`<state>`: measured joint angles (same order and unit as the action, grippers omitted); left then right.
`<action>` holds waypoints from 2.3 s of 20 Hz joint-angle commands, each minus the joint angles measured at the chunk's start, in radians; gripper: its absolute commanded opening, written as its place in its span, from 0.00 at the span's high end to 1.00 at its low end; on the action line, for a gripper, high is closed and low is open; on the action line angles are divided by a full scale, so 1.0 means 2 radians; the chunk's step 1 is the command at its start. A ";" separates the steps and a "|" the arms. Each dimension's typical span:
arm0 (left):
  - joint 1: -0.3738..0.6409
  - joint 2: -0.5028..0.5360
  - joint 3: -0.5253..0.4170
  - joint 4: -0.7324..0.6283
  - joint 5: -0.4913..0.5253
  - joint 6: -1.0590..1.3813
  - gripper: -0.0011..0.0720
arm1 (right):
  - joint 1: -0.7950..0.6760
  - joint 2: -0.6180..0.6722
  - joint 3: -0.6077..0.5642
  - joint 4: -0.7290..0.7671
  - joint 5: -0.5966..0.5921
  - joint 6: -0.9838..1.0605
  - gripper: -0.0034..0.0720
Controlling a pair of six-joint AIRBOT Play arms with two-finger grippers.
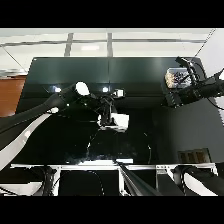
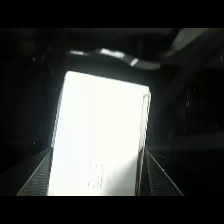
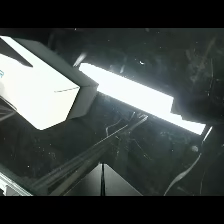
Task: Fold the box and place the chain.
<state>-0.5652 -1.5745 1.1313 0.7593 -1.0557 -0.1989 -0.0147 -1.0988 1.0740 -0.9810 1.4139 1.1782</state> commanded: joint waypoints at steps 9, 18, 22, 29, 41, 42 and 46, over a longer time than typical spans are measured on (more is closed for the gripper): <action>-0.027 -0.003 0.013 0.098 0.031 0.037 0.04 | 0.000 0.000 0.000 0.000 0.002 0.000 0.93; 0.014 0.003 0.064 0.177 0.020 -0.159 0.62 | 0.000 0.000 0.000 0.002 0.014 0.010 0.93; 0.151 0.002 0.136 0.201 0.032 -0.297 0.62 | 0.000 0.000 0.000 0.002 0.011 0.018 0.93; 0.377 -0.055 0.234 0.203 0.130 -0.405 0.61 | 0.000 0.000 0.000 0.045 -0.008 0.062 0.94; 0.439 -0.269 0.461 0.302 0.001 -0.538 0.55 | 0.000 0.000 0.000 0.047 -0.046 0.081 0.93; 0.439 -0.267 0.464 0.302 0.003 -0.546 0.29 | 0.000 0.000 0.000 0.047 -0.046 0.081 0.93; 0.438 -0.231 0.490 0.300 0.003 -0.546 0.01 | 0.000 0.000 0.000 0.047 -0.043 0.081 0.93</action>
<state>0.3096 -2.0693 2.0750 1.3495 -1.0546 -1.2690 -0.0147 -1.0988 1.0740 -0.8879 1.3285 1.3376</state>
